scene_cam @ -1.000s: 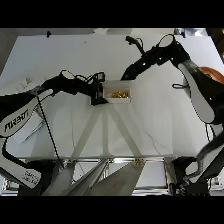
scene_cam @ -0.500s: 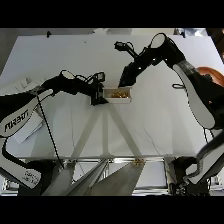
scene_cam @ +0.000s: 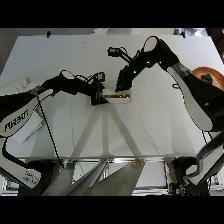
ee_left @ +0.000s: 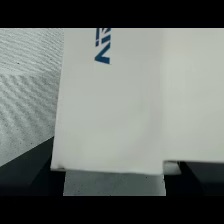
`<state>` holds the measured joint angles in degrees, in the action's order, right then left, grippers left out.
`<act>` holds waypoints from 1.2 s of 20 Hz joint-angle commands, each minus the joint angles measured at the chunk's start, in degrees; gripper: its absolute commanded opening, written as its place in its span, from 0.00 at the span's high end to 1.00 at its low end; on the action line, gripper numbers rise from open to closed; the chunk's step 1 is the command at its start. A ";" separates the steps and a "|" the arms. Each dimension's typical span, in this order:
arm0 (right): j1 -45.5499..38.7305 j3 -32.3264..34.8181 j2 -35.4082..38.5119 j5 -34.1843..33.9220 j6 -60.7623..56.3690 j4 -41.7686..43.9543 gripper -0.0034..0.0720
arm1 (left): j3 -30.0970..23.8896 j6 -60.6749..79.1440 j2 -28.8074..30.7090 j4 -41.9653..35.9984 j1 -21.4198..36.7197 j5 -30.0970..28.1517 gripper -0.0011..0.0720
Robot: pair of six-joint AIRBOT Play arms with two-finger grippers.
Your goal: Fold the box and place the chain.
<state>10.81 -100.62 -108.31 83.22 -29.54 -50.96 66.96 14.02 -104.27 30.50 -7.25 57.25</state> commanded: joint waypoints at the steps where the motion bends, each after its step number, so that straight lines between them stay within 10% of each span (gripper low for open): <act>1: 0.31 2.58 0.79 -0.42 0.04 -0.28 0.31 | -0.02 0.00 0.04 0.00 0.02 -0.02 0.61; 24: 2.99 28.61 17.86 -29.03 13.90 -1.33 0.23 | -0.02 0.00 0.04 0.02 0.02 -0.02 0.61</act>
<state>13.43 -76.29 -93.51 59.31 -19.31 -52.36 66.96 14.00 -104.27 30.50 -7.25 57.25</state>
